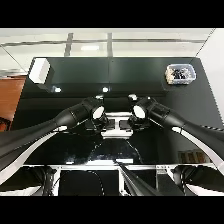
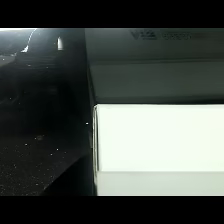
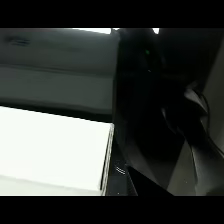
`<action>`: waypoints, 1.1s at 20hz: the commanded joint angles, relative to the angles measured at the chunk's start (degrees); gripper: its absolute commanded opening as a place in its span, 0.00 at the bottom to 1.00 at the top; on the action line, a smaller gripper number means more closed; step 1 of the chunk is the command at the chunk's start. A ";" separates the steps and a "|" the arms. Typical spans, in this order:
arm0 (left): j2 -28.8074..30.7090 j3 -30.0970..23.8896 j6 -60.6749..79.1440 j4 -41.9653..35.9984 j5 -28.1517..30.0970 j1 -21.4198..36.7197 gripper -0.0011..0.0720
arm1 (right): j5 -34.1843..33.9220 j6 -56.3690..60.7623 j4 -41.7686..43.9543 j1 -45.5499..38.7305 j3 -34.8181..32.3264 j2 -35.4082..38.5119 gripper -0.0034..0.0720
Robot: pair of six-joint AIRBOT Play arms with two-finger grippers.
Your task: Fold the box and place the chain.
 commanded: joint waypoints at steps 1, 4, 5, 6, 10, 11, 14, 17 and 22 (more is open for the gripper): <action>0.02 0.04 0.00 0.04 -0.04 0.04 0.05 | 1.40 4.07 -1.66 0.92 0.90 -1.33 0.46; 0.02 0.04 0.00 0.04 -0.04 0.04 0.05 | 1.01 4.09 -1.66 0.92 0.90 -1.36 0.29; 0.02 0.04 0.00 0.04 -0.04 0.04 0.05 | 1.03 4.11 -1.66 0.92 0.90 -1.36 0.05; 0.02 0.04 0.00 0.04 -0.04 0.04 0.05 | 1.03 4.31 -1.64 0.92 0.90 -1.40 0.06; 0.02 0.04 0.00 0.04 -0.02 0.04 0.05 | 1.44 4.50 -1.62 0.92 0.92 -1.38 0.06; 0.02 0.04 0.00 0.04 -0.04 0.04 0.05 | 1.42 4.50 -1.36 0.92 0.92 -1.38 0.22; 0.02 0.04 0.00 0.04 -0.04 0.04 0.05 | 1.18 4.50 -1.11 0.90 0.92 -1.38 0.38; 0.02 0.04 0.00 0.04 -0.04 0.04 0.05 | 0.61 4.50 -1.27 0.90 0.90 -1.49 0.38; 0.02 0.04 0.00 0.04 -0.04 0.04 0.05 | 0.28 4.68 -1.20 0.92 0.90 -1.92 0.06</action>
